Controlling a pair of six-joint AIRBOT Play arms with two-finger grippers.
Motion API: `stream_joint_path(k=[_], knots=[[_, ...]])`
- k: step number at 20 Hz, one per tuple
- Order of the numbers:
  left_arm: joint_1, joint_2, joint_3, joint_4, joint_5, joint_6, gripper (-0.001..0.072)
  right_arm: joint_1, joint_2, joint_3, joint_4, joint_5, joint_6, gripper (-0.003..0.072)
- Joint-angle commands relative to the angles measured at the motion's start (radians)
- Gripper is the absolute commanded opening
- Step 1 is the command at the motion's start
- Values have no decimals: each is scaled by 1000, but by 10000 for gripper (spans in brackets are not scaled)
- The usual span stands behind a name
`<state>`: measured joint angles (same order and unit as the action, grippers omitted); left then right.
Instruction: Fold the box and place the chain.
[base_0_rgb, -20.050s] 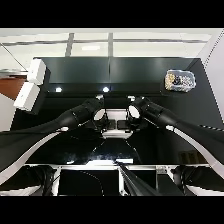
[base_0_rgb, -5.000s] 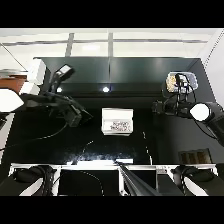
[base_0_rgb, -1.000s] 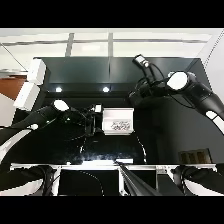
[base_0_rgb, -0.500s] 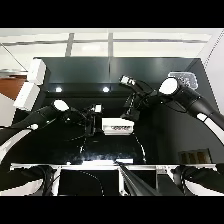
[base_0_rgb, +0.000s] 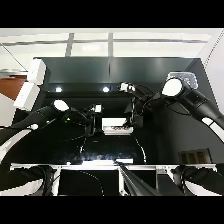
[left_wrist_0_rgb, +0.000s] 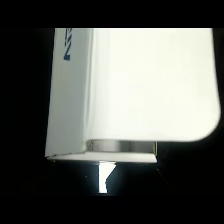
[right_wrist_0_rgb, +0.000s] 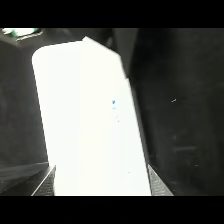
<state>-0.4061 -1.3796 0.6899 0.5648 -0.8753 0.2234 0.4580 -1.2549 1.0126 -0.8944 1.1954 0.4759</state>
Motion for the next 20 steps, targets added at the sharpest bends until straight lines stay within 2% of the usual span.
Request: stream_joint_path(k=[1, 6, 7, 8, 9, 11, 12, 13, 19, 20], knots=[[0, 0, 1, 0, 0, 0, 400, 18, 3, -5, -42, -4, 34, 707], [0, 0, 1, 0, 0, 0, 400, 39, 3, -5, -105, -56, 101, 705], [0, 0, 1, 0, 0, 0, 399, 40, 3, -5, -105, -55, 101, 666], [0, 0, 1, 0, 0, 0, 400, 43, 3, -6, -107, -53, 101, 522], [0, 0, 1, 0, 0, 0, 400, 47, 3, -6, -108, -55, 101, 478], [0, 0, 1, 0, 0, 0, 400, 51, 3, -6, -114, -56, 101, 471], [0, 0, 1, 0, 0, 0, 400, 51, 3, -6, -114, -55, 102, 358], [0, 0, 1, 0, 0, 0, 400, 51, 3, -6, -113, -55, 101, 299], [0, 0, 1, 0, 0, 0, 400, 58, 3, -6, -109, -35, 102, 295], [0, 0, 1, 0, 0, 0, 400, 64, 3, -6, -109, -30, 102, 194]])
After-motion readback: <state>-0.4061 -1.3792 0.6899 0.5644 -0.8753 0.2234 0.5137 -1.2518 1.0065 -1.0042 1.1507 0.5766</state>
